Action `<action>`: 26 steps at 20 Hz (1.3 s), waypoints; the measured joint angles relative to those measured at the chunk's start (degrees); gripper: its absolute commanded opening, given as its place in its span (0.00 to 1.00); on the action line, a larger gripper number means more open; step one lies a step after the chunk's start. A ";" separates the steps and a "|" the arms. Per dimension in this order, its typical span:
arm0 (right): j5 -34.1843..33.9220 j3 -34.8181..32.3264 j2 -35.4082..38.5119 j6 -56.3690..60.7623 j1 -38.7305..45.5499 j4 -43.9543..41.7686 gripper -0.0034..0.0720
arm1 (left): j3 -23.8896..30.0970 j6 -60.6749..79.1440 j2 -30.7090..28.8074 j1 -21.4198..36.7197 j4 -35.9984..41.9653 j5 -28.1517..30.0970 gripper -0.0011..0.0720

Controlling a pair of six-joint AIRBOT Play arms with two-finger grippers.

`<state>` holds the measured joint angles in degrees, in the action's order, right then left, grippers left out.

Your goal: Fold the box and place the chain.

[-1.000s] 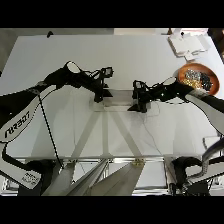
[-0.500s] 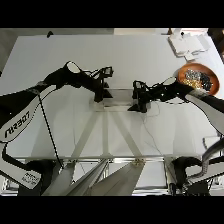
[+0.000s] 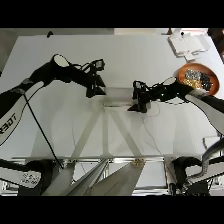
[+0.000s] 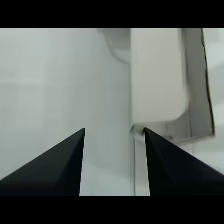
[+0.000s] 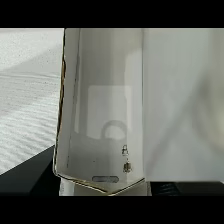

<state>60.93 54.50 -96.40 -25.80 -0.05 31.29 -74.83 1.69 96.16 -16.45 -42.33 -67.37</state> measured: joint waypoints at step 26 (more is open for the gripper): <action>-0.17 0.00 0.00 0.11 0.00 -0.09 0.62 | 0.00 -25.35 1.29 -2.93 -1.40 9.68 0.03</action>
<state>60.75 54.50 -96.40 -25.69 -0.05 31.20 -74.83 -23.66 97.45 -19.38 -43.72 -57.69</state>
